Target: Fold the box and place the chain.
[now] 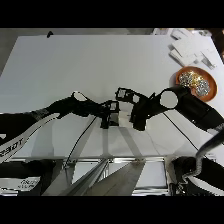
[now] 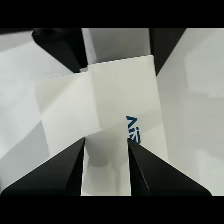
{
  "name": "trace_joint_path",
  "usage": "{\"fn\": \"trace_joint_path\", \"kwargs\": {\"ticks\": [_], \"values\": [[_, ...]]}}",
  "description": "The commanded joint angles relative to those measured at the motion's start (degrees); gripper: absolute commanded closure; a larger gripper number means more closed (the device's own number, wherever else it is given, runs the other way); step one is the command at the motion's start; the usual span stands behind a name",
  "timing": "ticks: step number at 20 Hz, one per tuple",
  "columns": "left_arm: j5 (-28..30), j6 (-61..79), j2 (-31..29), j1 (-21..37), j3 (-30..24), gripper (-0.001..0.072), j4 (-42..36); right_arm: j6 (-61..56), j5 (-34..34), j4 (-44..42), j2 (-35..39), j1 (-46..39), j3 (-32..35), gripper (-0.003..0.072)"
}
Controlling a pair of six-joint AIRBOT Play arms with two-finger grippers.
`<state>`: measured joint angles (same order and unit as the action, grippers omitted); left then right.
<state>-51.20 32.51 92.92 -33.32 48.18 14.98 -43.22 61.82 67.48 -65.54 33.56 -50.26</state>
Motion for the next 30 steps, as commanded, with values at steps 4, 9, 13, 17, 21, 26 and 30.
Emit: {"fn": "trace_joint_path", "kwargs": {"ticks": [4, 9, 13, 17, 21, 26, 30], "values": [[-0.04, 0.02, -0.02, 0.02, 0.04, 0.0624, 0.02, 4.81, 0.35, -1.73, 0.04, 0.07, 0.63, 0.0381], [-0.02, 0.02, -0.02, 0.02, 0.04, 0.0624, 0.02, 7.67, -0.72, -1.29, 0.04, 0.07, 0.66, 0.0388], [-0.02, 0.02, -0.02, 0.02, 0.04, 0.0624, 0.02, 7.69, -2.91, 1.05, 0.02, 0.04, 1.73, 0.0393], [-0.02, 0.02, -0.02, 0.02, 0.04, 0.0624, 0.02, 7.58, -3.48, 1.70, 0.07, 0.04, 2.84, 0.0466], [-0.02, 0.02, -0.02, 0.02, 0.04, 0.0624, 0.02, 7.48, -5.60, 2.43, 0.55, 0.04, 2.84, 0.0513], [-0.02, 0.02, -0.02, 0.02, 0.04, 0.0624, 0.02, 7.21, -5.66, 3.23, 0.55, 0.04, 2.84, 0.0514], [-0.02, 0.02, -0.02, 0.02, 0.04, 0.0624, 0.02, 7.26, -6.05, 3.30, 1.84, 0.04, 2.84, 0.0531]]}}
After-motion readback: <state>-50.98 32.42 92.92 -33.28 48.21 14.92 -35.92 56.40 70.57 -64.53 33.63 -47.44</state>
